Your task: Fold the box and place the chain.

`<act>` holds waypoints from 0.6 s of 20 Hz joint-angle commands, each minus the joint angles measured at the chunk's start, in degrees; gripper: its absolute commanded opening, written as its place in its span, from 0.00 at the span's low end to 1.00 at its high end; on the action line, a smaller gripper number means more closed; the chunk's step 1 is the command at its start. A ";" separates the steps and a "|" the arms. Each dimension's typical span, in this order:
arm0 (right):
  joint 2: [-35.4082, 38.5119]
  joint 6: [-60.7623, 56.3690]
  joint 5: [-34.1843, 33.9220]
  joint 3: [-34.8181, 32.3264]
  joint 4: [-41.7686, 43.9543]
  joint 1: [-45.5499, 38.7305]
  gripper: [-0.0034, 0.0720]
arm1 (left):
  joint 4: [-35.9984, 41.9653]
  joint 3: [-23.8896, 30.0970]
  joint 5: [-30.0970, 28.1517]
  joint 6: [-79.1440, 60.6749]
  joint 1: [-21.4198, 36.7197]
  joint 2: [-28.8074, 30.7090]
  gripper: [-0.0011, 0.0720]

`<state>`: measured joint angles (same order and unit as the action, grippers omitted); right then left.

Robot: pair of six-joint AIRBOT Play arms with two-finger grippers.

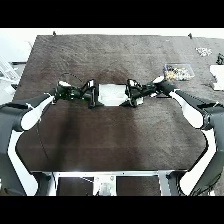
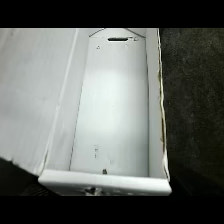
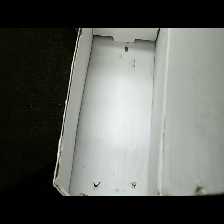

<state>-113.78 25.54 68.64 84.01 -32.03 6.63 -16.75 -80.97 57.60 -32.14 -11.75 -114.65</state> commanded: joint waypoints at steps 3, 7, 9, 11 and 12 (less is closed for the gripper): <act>0.02 0.00 -0.02 0.00 0.02 0.07 0.80 | 0.00 -0.04 0.04 1.07 0.04 -0.04 0.85; 0.02 0.00 0.00 0.00 0.02 0.07 0.80 | 0.02 -0.04 -0.13 2.32 0.04 -0.04 0.65; 0.02 0.00 0.00 0.00 0.02 0.07 0.80 | -0.85 -0.04 -0.13 2.80 0.04 -0.04 0.65; 0.02 0.00 0.00 0.00 0.02 0.07 0.80 | -1.11 0.00 -1.01 2.69 0.04 -0.04 0.65; 0.02 0.00 0.00 0.00 0.02 0.07 0.80 | -1.03 0.00 -1.09 2.56 0.04 -0.04 0.65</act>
